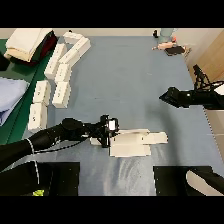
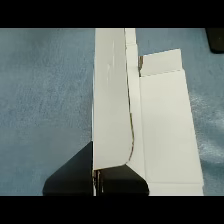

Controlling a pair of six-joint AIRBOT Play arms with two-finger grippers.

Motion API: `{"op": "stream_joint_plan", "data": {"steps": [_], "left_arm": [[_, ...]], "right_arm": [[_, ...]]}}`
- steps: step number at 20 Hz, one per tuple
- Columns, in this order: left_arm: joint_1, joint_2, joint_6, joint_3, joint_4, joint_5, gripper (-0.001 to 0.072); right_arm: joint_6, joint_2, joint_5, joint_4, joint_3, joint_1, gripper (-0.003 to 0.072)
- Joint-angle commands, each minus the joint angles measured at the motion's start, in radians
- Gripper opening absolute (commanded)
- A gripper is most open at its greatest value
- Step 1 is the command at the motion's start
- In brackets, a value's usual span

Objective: Fold the box.

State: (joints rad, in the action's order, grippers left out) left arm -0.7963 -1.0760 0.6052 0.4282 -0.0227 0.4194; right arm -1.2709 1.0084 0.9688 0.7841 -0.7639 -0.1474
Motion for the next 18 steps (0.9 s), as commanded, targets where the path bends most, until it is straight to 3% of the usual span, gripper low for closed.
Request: {"op": "stream_joint_plan", "data": {"steps": [1,3,4,5,8,11,14,18], "left_arm": [[-0.002,0.000,-0.016,0.000,-0.001,0.008,0.0012],[-0.002,0.000,-0.016,0.000,0.000,0.007,0.0012],[-0.002,0.000,-0.016,0.000,0.000,0.007,0.0012],[-0.002,0.000,-0.016,0.000,0.000,0.006,0.0012],[-0.002,0.000,-0.016,0.001,0.000,0.009,0.0012],[-0.002,0.000,-0.016,0.001,0.000,0.008,0.0012],[-0.002,0.000,-0.016,0.001,0.000,0.009,0.0012],[-0.002,-0.001,-0.016,0.001,0.000,0.010,0.0012]], "right_arm": [[0.001,0.000,0.005,0.000,0.000,0.000,0.0299],[0.000,0.000,0.024,0.000,0.000,0.000,0.0277],[0.000,0.000,0.046,0.000,0.000,0.000,0.0186],[-0.001,0.000,0.082,0.001,0.000,0.000,0.0003],[-0.085,-0.009,0.195,0.026,0.000,0.003,0.0002],[-0.262,-0.084,0.315,0.224,0.000,0.085,0.0001],[-0.475,-0.221,0.444,0.388,0.034,0.234,0.0001],[-0.626,-0.426,0.463,0.402,0.148,0.430,0.0002]]}}
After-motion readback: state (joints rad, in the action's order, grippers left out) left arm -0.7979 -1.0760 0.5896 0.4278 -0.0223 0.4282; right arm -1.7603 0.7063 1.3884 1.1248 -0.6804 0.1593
